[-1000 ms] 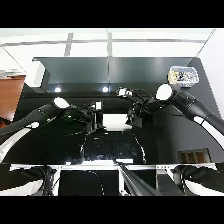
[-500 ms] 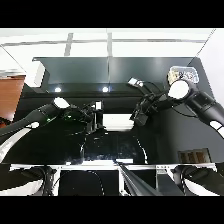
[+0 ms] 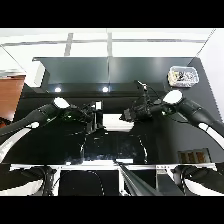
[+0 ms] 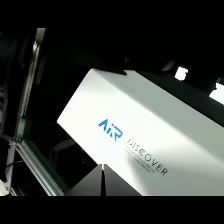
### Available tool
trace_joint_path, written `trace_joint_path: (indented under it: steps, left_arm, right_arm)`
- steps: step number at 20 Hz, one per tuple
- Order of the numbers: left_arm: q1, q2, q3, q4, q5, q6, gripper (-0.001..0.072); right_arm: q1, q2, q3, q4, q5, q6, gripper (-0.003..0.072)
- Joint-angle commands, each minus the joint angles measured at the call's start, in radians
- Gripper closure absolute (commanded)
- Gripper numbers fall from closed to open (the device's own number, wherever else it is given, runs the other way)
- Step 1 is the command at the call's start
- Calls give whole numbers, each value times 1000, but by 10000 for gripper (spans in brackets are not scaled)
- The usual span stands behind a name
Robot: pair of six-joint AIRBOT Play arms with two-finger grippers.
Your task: Fold the box and place the chain.
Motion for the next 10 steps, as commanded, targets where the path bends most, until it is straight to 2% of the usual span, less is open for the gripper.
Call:
trace_joint_path:
  steps: [1,6,10]
  left_arm:
    - [0,-1,1,0,1,0,368]
    - [0,-1,1,0,1,0,369]
    - [0,-1,1,0,1,0,369]
  right_arm:
    - [0,-73,-10,52,-27,2,683]
    - [0,-139,-10,10,-29,-9,680]
    - [-1,-143,-10,-23,-45,-15,681]
